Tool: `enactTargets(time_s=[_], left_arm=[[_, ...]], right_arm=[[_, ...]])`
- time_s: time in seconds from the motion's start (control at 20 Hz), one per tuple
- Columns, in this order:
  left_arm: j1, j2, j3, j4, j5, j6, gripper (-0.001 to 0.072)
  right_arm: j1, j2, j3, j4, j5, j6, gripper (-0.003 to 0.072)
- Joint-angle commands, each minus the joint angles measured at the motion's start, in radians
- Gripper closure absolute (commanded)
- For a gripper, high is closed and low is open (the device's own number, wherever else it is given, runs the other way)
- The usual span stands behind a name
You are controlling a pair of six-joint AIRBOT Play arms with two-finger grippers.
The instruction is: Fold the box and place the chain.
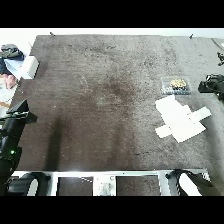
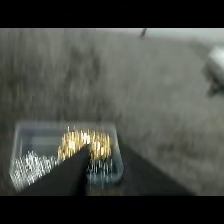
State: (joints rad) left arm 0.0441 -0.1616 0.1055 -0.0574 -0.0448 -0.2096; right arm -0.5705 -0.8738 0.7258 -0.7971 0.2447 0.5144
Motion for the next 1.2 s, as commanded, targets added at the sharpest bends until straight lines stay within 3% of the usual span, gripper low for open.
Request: enactTargets(time_s=[0.0, 0.05, 0.15, 0.3, 0.45, 0.55, 0.9, 1.15], left_arm=[[-0.001, 0.0, 0.0, 0.0, 0.001, 0.0, 0.0698], [-0.001, 0.0, 0.0, 0.0, 0.001, 0.0, 0.0699], [-0.001, 0.0, 0.0, 0.0, 0.0, 0.0, 0.0699], [-0.001, 0.0, 0.0, 0.0, 0.001, 0.0, 0.0699], [-0.001, 0.0, 0.0, 0.0, 0.001, 0.0, 0.0699], [-0.001, 0.0, 0.0, 0.0, 0.001, 0.0, 0.0699], [-0.001, 0.0, 0.0, 0.0, 0.001, 0.0, 0.0699], [-0.001, 0.0, 0.0, 0.0, 0.0, 0.0, 0.0699]], right_arm=[[-0.159, -0.157, 0.143, 0.008, 0.228, -0.051, 0.0248], [-0.179, -0.168, 0.16, 0.005, 0.211, -0.055, 0.0248], [-0.215, -0.203, 0.221, 0.0, 0.271, -0.047, 0.0356], [-0.295, -0.38, 0.419, -0.061, 0.609, -0.001, 0.0353], [-0.37, -0.583, 0.627, -0.166, 0.922, 0.065, 0.0291], [-0.402, -0.681, 0.727, -0.196, 1.043, 0.066, 0.0238], [-0.412, -0.963, 1.045, -0.303, 1.259, 0.066, 0.024], [-0.412, -1.075, 1.098, -0.323, 1.299, 0.045, 0.0241]])
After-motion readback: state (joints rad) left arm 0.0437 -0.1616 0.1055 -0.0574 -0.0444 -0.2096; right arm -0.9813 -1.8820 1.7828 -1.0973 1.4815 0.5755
